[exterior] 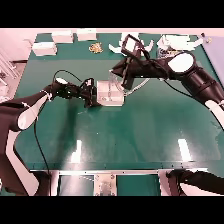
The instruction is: Fold the box and place the chain.
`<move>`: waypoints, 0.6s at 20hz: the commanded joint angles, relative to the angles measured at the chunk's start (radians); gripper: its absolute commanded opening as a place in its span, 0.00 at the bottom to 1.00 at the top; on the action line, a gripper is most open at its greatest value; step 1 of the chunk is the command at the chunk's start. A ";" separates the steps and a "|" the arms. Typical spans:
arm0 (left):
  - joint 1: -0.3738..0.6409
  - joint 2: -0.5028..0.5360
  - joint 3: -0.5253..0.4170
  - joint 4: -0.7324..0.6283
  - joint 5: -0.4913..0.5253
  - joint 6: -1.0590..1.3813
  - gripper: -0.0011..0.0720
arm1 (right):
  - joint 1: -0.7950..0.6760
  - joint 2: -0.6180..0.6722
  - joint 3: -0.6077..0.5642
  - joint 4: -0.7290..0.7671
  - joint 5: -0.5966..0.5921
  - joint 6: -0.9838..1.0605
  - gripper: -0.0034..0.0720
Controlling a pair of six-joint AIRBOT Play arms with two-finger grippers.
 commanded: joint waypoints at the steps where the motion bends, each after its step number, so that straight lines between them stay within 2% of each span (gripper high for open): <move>1: 0.001 0.001 0.000 0.000 0.000 0.000 0.87 | 0.080 0.010 0.011 -0.016 -0.123 0.075 0.04; 6: 0.001 0.001 0.000 0.000 0.000 0.000 0.87 | 0.095 -0.023 0.010 -0.125 -0.119 0.263 0.04; 9: 0.001 0.001 0.000 0.000 0.000 0.000 0.87 | 0.079 -0.096 0.010 -0.229 -0.115 0.335 0.04; 12: 0.001 0.001 0.000 0.000 0.000 0.000 0.87 | 0.042 -0.165 -0.003 -0.250 -0.109 0.362 0.04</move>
